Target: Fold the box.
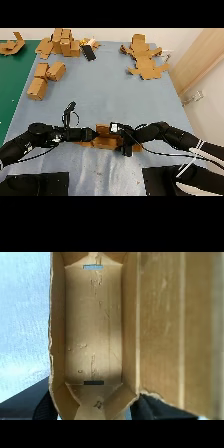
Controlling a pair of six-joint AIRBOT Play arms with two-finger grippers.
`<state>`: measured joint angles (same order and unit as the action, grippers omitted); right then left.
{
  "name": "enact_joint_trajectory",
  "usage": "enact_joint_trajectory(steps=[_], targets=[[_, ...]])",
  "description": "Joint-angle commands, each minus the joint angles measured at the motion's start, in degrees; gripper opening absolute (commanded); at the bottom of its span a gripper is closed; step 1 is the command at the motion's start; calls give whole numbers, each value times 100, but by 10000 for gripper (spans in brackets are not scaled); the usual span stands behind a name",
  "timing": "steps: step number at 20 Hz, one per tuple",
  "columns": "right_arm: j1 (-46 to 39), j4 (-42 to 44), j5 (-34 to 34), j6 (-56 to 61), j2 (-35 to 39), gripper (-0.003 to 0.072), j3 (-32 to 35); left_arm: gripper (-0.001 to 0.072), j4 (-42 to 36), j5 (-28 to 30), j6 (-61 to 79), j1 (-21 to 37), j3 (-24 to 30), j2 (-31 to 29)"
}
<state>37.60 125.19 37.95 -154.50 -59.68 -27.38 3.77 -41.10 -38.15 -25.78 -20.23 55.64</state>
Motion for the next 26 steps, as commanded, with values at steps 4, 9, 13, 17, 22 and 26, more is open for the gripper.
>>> enact_joint_trajectory(steps=[4, 9, 13, 17, 22, 26], targets=[[0, 33, -39, 0, 0, 581, -7, 10, 7, 0, 0, 7, 2, -2], [-13, 72, 133, -2, 17, 720, -4, 10, 7, 0, 0, 7, 2, -2], [-13, 85, 201, 15, 15, 720, -17, 10, 7, 0, 0, 4, 2, -2], [-13, 85, 61, 173, 11, 720, -17, 10, 7, 0, 2, 7, 4, -2], [-7, 282, -415, 212, -26, 720, -17, 10, 7, 0, 0, 7, 2, -2], [15, 284, -409, 210, -227, 720, -17, 10, 9, 0, 0, 7, 2, -2]])
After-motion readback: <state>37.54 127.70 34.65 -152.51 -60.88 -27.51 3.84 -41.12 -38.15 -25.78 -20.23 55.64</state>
